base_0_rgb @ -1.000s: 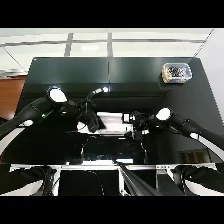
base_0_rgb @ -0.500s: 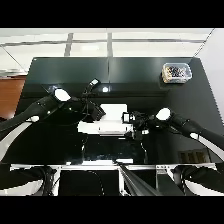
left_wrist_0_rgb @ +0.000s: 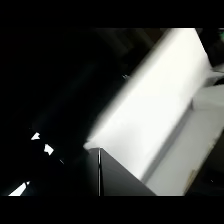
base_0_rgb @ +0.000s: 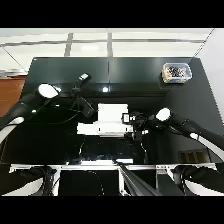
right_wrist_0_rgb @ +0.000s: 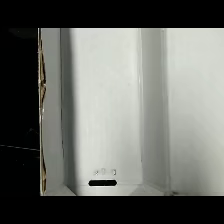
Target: Fold the box and place the chain.
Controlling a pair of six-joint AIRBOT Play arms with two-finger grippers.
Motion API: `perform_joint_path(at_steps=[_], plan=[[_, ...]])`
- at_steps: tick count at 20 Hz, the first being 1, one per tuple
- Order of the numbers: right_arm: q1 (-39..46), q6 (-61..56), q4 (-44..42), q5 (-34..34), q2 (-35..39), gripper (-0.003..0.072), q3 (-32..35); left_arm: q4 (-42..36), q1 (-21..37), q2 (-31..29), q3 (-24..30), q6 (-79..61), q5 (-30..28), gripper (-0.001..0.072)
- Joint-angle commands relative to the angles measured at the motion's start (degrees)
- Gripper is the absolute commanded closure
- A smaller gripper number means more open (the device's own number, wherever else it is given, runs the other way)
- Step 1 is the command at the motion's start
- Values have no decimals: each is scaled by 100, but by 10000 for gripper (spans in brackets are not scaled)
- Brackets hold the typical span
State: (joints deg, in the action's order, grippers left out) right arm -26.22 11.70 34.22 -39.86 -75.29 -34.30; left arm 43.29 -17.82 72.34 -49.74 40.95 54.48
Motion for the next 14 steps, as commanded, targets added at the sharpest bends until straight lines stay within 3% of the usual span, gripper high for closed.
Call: perform_joint_path(at_steps=[1, 4, 6, 7, 8, 9, 10, 14], plan=[[2, -13, -7, 4, 0, 224, -4, 415, 153, -903, 144, -24, 422, 689], [2, -13, -7, 4, 0, 224, -4, 380, 155, -1550, 901, -1088, 420, 688], [2, -13, -7, 2, 0, 440, -4, 413, 179, -1707, 1290, -2011, 424, 685], [2, -13, -7, 4, 0, 444, -4, 424, 164, -1687, 1360, -2402, 457, 675], [2, -15, -7, 4, 0, 444, -4, 433, 114, -1668, 1427, -2811, 385, 457], [2, -13, -7, 2, 0, 444, -4, 444, 48, -1639, 1504, -3309, 219, 68], [2, -15, -7, 4, 0, 444, -4, 481, -44, -1582, 1576, -3781, -39, -1], [2, -15, -7, 4, 0, 444, -4, 1246, -564, -1040, 1606, -4492, -964, 0]])
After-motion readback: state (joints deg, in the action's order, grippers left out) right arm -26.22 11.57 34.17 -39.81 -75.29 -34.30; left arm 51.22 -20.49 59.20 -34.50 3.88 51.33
